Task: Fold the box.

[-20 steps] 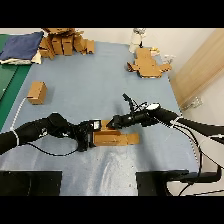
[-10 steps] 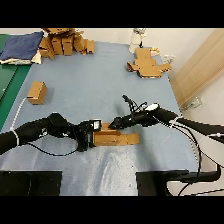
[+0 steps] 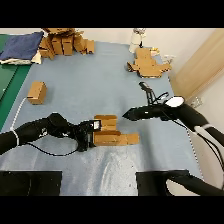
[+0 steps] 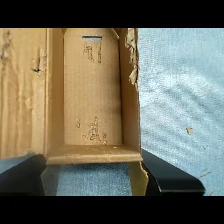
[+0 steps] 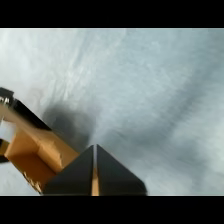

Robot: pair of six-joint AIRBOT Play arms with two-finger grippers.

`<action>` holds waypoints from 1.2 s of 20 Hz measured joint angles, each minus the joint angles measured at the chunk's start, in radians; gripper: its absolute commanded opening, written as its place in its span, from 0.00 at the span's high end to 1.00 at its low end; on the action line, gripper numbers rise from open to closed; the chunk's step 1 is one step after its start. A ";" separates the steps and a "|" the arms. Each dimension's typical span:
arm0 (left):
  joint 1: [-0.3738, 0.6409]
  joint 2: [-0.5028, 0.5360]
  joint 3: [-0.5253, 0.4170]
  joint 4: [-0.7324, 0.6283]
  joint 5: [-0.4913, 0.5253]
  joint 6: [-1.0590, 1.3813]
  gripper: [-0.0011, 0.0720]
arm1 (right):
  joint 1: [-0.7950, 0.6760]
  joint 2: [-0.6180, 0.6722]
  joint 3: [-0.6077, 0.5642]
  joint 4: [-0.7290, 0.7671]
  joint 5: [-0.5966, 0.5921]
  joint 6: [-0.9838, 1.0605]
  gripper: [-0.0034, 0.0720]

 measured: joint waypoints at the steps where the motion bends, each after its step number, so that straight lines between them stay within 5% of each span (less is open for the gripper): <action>1: 0.000 0.000 0.000 0.000 0.000 0.000 0.57 | 0.003 0.040 -0.001 -0.049 0.025 -0.016 0.44; 8: 0.000 0.000 0.000 0.000 0.001 0.000 0.57 | 0.208 0.168 -0.083 -0.365 0.163 -0.138 0.32; 10: 0.000 0.000 0.000 0.000 0.001 0.000 0.57 | 0.276 0.169 -0.107 -0.446 0.125 -0.148 0.23; 14: 0.000 0.000 0.000 0.000 0.001 0.000 0.57 | 0.350 0.148 -0.127 -0.515 -0.018 -0.160 0.20; 23: 0.000 0.000 0.000 0.000 0.003 0.000 0.57 | 0.378 0.044 -0.133 -0.449 -0.135 -0.164 0.22; 24: 0.000 0.000 0.000 0.000 0.003 0.000 0.57 | 0.378 0.041 -0.133 -0.447 -0.138 -0.164 0.39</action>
